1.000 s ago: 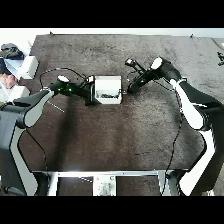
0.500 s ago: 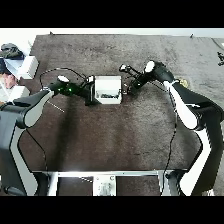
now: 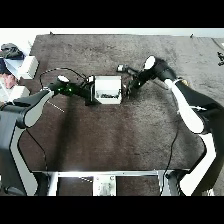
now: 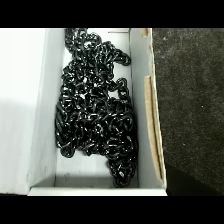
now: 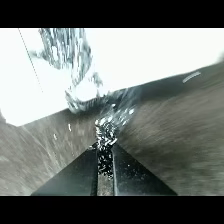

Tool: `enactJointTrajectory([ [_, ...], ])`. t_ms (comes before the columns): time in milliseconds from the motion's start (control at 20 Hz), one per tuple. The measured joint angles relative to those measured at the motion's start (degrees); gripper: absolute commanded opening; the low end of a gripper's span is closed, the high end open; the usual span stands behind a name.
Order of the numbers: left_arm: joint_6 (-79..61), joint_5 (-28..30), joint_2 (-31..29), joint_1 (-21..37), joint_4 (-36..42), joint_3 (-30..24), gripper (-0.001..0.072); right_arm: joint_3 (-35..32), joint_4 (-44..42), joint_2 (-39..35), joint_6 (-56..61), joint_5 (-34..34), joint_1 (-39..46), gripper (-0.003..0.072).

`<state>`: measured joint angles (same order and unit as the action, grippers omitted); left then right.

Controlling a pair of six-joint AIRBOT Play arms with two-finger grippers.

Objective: Fold the box and place the chain.

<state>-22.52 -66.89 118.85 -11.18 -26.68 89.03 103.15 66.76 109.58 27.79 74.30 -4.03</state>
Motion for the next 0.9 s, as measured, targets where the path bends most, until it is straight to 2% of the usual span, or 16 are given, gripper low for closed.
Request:
enactJointTrajectory([
  [300, 0.0, 0.0, 0.0, 0.0, 0.0, 0.0, 0.0124, 0.02, -12.02, -11.43, -0.79, -0.63, -1.38, -0.0014],
  [350, 0.0, 0.0, 0.0, 0.0, 0.0, 0.0, 0.0124, 0.07, -13.62, -12.5, -0.57, -1.64, -2.14, 0.0052],
  [450, 0.0, 0.0, 0.0, 0.0, 0.0, 0.0, 0.0124, 0.0, -14.95, -13.53, 1.53, -3.63, -3.82, 0.0309],
  [500, 0.0, 0.0, 0.0, 0.0, -0.02, 0.0, 0.0124, 0.02, -15.19, -13.9, 2.45, -4.74, -4.35, 0.0332],
  [900, 0.0, 0.0, 0.0, 0.0, -0.02, 0.0, 0.0124, -0.2, -11.43, -13.97, 9.44, -8.22, -4.66, 0.0331],
])
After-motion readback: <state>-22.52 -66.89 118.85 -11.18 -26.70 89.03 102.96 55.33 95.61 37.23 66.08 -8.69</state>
